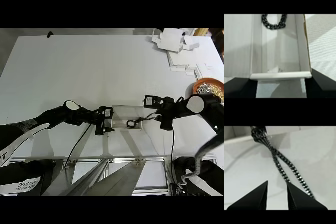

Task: Fold the box and place the chain.

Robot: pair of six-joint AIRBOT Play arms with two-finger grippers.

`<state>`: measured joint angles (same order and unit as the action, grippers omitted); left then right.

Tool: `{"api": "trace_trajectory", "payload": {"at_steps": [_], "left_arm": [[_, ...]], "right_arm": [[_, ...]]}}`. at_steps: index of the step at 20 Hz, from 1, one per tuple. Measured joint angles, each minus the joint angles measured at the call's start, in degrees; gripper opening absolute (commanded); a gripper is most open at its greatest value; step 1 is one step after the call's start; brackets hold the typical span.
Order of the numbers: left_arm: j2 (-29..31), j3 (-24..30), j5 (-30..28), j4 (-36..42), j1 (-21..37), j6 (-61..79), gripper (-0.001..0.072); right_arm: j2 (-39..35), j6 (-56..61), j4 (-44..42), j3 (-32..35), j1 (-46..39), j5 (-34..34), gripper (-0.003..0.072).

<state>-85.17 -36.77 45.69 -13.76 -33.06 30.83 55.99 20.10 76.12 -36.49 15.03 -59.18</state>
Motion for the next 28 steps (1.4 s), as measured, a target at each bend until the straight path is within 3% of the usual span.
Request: {"api": "trace_trajectory", "payload": {"at_steps": [6,11,13,16,17,21,28], "left_arm": [[0.0,0.0,0.0,0.0,0.0,0.0,0.0278],[0.0,0.0,0.0,0.0,0.0,0.0,0.0278],[0.0,0.0,0.0,0.0,0.0,0.0,0.0278],[0.0,0.0,0.0,0.0,0.0,0.0,0.0278],[0.0,0.0,0.0,0.0,0.0,0.0,0.0278],[0.0,0.0,0.0,0.0,0.0,0.0,0.0278],[0.0,0.0,0.0,0.0,0.0,0.0,0.0278]], "right_arm": [[6.5,-7.1,0.2,1.6,-0.9,7.1,0.0237],[10.3,-9.4,0.0,1.8,-0.9,8.9,0.0236],[11.4,-9.7,0.0,2.0,-1.0,9.1,0.0195],[12.1,-9.9,-0.2,2.1,-1.0,8.8,0.002],[12.1,-10.0,-0.3,2.1,-1.0,8.8,0.002],[10.0,-10.0,0.2,2.3,-1.0,8.7,0.002],[0.2,-7.8,-3.0,2.3,3.8,1.7,0.002]]}}
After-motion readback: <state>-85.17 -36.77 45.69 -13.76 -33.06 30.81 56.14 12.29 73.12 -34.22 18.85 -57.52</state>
